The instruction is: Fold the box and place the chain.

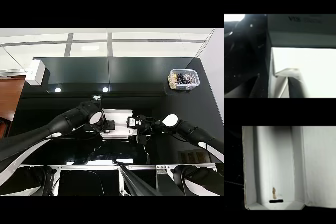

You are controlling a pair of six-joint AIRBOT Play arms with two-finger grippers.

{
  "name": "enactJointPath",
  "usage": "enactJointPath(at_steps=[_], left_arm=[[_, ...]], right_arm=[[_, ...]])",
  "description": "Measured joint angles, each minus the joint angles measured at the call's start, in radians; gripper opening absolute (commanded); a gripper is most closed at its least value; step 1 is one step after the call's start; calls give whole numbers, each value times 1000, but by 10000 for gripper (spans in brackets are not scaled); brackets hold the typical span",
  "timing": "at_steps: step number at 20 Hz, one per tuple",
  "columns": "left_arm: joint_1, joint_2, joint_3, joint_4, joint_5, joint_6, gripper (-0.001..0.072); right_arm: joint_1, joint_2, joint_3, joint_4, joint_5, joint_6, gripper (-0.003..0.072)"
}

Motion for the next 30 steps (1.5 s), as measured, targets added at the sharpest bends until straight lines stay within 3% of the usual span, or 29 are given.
enactJointPath(at_steps=[2, 6, 7, 9, 10, 14, 15, 17, 19, 30], left_arm=[[-16, -21, 15, 19, -17, -25, 34], [-31, -38, 27, 32, -34, -47, 25], [-32, -40, 29, 34, -35, -50, 113], [-34, -47, 29, 33, -29, -60, 488], [-35, -44, 33, 35, -35, -60, 554], [-34, -45, 43, 45, -64, -60, 553], [-33, -44, 46, 48, -70, -60, 536], [-33, -43, 48, 51, -79, -61, 302], [-33, -44, 50, 56, -78, -64, 19], [-33, -43, 51, 71, -70, -64, 24]], right_arm=[[0, 0, 0, 0, 1, -1, 18], [0, 0, 0, -1, 1, -3, 18], [0, 0, 0, -1, 1, -2, 18], [0, 0, 0, 0, 0, 2, 18], [0, 0, 0, 0, 0, 2, 18], [0, 0, 0, 0, 0, 2, 19], [0, 0, 0, 0, 0, 2, 18], [0, 0, 0, 0, 0, 1, 19], [0, 0, 0, 0, 0, 1, 18], [0, 0, 0, 0, -1, 0, 18]])
